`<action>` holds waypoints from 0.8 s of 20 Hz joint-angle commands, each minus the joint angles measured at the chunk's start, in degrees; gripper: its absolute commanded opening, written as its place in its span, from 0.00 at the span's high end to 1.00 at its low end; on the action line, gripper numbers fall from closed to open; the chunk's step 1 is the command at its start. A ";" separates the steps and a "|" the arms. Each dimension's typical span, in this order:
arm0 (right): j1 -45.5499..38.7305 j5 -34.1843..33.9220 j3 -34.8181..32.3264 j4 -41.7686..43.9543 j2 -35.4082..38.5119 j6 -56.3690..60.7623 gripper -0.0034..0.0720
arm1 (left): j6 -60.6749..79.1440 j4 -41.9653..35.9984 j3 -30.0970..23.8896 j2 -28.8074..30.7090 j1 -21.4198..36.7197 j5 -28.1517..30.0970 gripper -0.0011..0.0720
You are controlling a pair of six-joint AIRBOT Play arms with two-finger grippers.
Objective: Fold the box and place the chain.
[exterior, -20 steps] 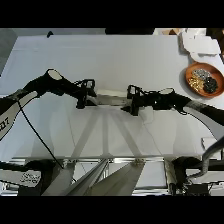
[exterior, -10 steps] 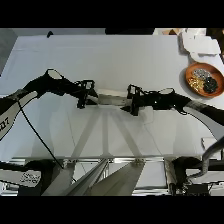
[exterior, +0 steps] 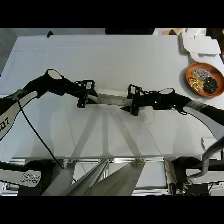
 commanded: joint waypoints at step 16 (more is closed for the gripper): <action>0.00 0.07 0.04 -0.02 0.02 -0.02 0.30 | 3.13 -1.77 -0.02 -0.04 -0.04 -0.28 0.81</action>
